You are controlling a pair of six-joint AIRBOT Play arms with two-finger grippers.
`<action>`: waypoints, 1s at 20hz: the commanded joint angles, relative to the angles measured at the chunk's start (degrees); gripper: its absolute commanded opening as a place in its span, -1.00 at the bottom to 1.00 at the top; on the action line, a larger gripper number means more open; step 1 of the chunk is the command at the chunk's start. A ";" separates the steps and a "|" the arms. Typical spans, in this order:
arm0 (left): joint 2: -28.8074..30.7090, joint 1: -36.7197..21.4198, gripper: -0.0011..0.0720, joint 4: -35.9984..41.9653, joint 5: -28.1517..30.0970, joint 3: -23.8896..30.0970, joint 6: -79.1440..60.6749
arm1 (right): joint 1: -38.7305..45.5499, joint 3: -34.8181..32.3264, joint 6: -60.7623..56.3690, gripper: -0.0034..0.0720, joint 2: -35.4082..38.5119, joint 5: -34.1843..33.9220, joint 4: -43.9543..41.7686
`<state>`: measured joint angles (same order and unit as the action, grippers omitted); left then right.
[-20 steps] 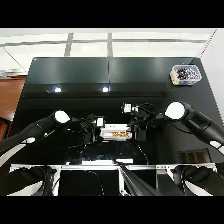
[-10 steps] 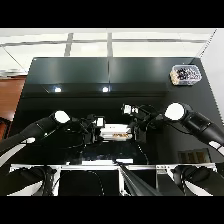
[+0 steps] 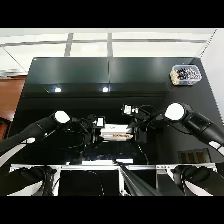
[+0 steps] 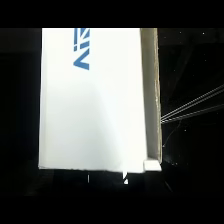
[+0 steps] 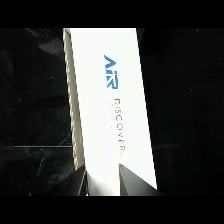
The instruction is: Fold the box and place the chain.
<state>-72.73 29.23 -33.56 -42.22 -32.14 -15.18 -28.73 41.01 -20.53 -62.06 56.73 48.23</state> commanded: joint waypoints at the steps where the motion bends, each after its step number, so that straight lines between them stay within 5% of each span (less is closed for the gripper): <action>1: -0.04 0.00 -0.22 -0.02 -0.02 -0.04 0.00 | -0.02 -0.02 0.00 -0.35 -0.02 0.02 0.02; 17: -0.04 0.00 -0.22 -0.02 -0.02 -0.04 0.00 | -0.98 -1.16 0.00 -0.34 -0.04 0.46 0.48; 18: -0.04 0.00 -0.22 -0.02 -0.02 -0.04 0.00 | -1.53 -1.16 0.00 -0.03 -0.04 0.04 0.46; 20: -0.04 0.00 -0.22 -0.02 -0.02 -0.04 0.00 | -2.25 -1.16 0.00 0.04 -0.04 -1.05 0.46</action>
<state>-72.73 29.23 -33.58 -42.33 -32.14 -15.14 -30.06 40.03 -20.67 -62.11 56.84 49.08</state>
